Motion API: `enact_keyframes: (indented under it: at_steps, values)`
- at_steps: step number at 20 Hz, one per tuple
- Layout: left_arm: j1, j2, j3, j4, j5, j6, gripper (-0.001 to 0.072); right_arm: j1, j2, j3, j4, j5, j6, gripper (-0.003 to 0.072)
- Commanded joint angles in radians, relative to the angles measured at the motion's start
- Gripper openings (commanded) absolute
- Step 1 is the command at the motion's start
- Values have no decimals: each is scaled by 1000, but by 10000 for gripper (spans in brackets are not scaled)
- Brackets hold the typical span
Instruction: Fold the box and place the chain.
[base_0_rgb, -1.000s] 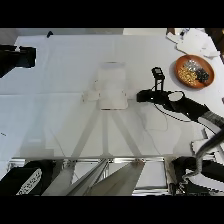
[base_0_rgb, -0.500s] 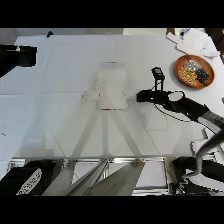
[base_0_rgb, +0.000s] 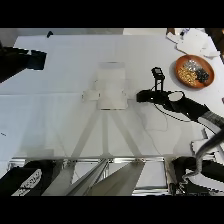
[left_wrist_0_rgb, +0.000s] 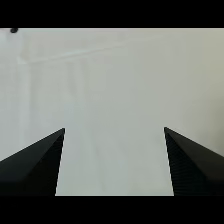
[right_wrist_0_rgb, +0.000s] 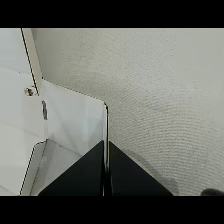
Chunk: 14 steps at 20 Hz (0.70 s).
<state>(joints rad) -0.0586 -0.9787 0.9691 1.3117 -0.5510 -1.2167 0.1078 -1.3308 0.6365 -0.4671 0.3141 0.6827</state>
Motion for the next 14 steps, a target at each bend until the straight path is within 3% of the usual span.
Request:
enact_keyframes:
  at_steps: [1,5,9,12,14]
  values:
    - [-53,-213,171,-30,-182,50,692,1,0,-1,0,0,0,10]
    - [-57,-562,461,-318,-425,198,693,1,0,-1,0,-1,0,10]
    - [-54,-828,628,-658,-540,453,695,1,0,-1,0,0,0,10]
    - [-61,-986,762,-706,-676,484,695,1,0,-1,0,-1,0,10]
    - [-68,-1041,805,-709,-706,483,693,1,0,-1,0,-1,0,10]
